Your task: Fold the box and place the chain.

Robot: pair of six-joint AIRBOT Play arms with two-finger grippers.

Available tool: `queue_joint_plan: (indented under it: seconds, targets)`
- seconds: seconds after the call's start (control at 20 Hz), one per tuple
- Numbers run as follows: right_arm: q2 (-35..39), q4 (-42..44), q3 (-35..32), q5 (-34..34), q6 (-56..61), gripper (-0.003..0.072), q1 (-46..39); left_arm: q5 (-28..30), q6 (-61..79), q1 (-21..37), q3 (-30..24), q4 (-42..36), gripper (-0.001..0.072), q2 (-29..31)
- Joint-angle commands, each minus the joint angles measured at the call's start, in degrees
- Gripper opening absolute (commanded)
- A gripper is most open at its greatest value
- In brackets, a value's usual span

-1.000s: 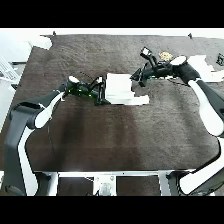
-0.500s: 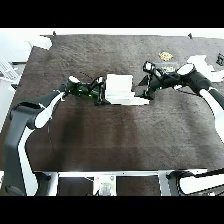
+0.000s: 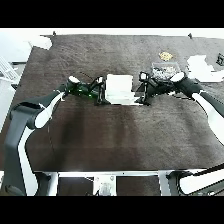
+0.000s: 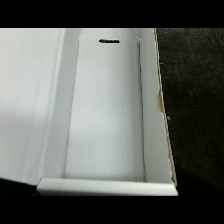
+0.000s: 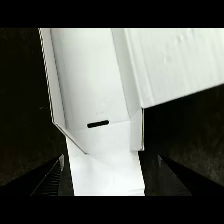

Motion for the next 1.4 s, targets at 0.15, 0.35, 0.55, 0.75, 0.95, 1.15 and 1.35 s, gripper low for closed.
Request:
queue_joint_plan:
  seconds: [0.15, 0.35, 0.55, 0.75, 0.95, 1.15, 1.35]
  targets:
    - [-0.8, 1.4, -0.1, -4.2, -2.1, 0.0542, 1.5, 0.0, 0.0, 0.0, 0.0, 0.0, 0.0351, 0.0]
    - [-1.2, 3.2, 0.0, -4.8, -2.1, 0.0288, 2.2, 0.0, 0.0, 0.0, 0.0, 0.0, 0.0351, 0.0]
    - [-2.2, 4.9, -0.1, -4.8, -2.1, 0.0215, 4.1, 0.0, 0.0, 0.0, 0.0, 0.0, 0.035, 0.0]
    - [-4.0, 5.3, 0.0, -5.1, -3.8, 0.0217, 5.9, 0.0, 0.0, 0.0, 0.0, 0.0, 0.035, 0.0]
    - [-5.6, 10.1, 0.0, -5.3, -6.0, 0.0217, 6.1, 0.0, 0.0, 0.0, 0.0, 0.0, 0.0351, 0.0]
    - [-5.7, 11.9, 0.0, -5.2, -7.3, 0.0277, 6.1, 0.0, 0.0, 0.0, 0.0, 0.0, 0.0351, 0.0]
    - [-5.5, 8.3, 0.8, -5.0, -6.3, 0.0292, 4.8, 0.0, 0.0, 0.0, 0.0, 0.0, 0.0351, 0.0]
